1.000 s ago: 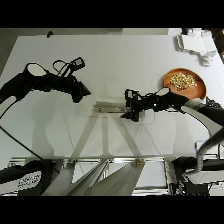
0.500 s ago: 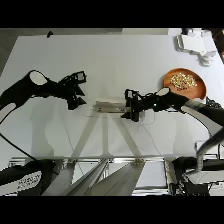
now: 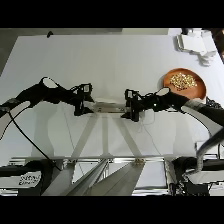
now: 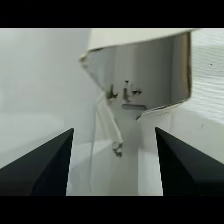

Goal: Fold the box and place the chain.

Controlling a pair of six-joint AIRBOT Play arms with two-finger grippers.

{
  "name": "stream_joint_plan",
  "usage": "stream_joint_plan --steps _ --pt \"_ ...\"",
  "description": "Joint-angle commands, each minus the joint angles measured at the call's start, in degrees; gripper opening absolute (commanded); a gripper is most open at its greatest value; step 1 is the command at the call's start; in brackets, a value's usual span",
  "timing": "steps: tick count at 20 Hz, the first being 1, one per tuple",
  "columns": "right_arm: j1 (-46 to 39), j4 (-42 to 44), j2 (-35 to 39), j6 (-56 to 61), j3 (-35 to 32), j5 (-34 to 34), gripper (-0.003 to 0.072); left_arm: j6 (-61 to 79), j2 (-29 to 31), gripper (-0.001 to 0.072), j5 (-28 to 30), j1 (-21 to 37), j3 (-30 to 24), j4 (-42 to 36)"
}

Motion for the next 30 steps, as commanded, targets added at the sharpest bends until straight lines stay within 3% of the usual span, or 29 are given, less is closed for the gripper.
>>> stream_joint_plan --steps 1,4,7,13,17,20,21,22,23,30 --pt "-0.02 0.02 -0.02 0.02 0.04 0.00 0.0405 4.24 -0.83 0.0555 -3.32 -1.01 -0.04 -0.81" --pt "-0.02 0.02 -0.02 0.02 0.02 0.00 0.0405 4.22 -0.83 0.0551 -5.33 -1.01 -0.04 -0.79" --pt "-0.02 0.02 -0.02 0.00 0.02 0.00 0.0405 4.22 -0.81 0.0390 -6.82 -1.01 -0.04 -0.76" --pt "-0.02 0.02 -0.02 0.00 0.02 0.00 0.0405 4.15 -0.81 0.0396 -3.08 -0.87 -0.04 2.49" --pt "-0.02 0.02 -0.02 0.02 0.04 0.00 0.0405 3.56 -0.76 0.0394 -4.57 -0.81 -0.04 7.98" --pt "-0.02 0.02 -0.02 0.00 0.02 0.00 0.0405 3.63 -0.76 0.0387 -4.81 -0.83 -0.04 6.95" --pt "-0.02 0.02 -0.02 0.02 0.02 0.00 0.0405 3.63 -0.76 0.0332 -4.83 -0.81 -0.04 6.38" --pt "-0.02 0.02 -0.02 0.02 0.02 0.00 0.0405 3.69 -0.76 0.0208 -5.05 -0.83 -0.04 6.21" --pt "-0.02 0.02 -0.02 0.02 0.02 0.00 0.0405 4.02 -0.76 0.0139 -5.57 -0.83 -0.04 6.21" --pt "-0.02 0.02 -0.02 0.02 0.04 0.00 0.0405 4.20 -0.72 0.0141 -5.31 -0.79 -0.04 6.75"
